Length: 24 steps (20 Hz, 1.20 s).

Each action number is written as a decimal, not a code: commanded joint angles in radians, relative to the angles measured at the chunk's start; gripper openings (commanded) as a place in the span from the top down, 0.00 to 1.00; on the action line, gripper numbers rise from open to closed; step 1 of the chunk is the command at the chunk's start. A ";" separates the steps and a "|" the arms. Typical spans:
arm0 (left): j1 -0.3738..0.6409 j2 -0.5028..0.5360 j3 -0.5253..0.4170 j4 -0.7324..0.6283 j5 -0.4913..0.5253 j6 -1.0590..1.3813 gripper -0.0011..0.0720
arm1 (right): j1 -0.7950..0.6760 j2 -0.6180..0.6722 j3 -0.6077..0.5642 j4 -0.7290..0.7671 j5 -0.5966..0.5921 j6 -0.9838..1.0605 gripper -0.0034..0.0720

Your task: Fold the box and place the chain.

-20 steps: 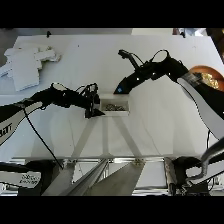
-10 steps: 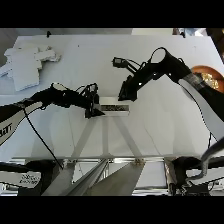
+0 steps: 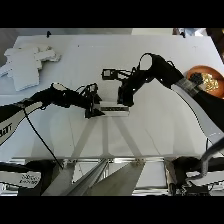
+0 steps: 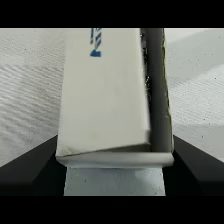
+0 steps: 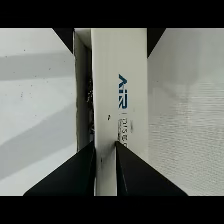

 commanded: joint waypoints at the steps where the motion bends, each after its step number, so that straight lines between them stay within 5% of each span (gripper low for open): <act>1: 0.000 0.000 0.000 0.000 0.001 0.000 0.50 | 0.037 -0.001 0.000 -0.042 -0.010 0.050 0.85; 9: 0.000 0.000 0.000 0.000 0.001 0.000 0.50 | 0.068 -0.001 -0.001 -0.077 0.006 0.106 0.82; 12: 0.000 0.000 0.000 0.000 0.001 0.000 0.50 | 0.068 -0.001 -0.001 -0.085 0.011 0.129 0.62; 17: 0.000 0.000 0.000 0.000 0.001 0.000 0.50 | 0.069 -0.001 -0.001 -0.093 0.021 0.153 0.55; 24: 0.000 0.000 0.000 0.000 0.001 0.000 0.50 | 0.103 -0.001 -0.001 -0.095 0.016 0.177 0.55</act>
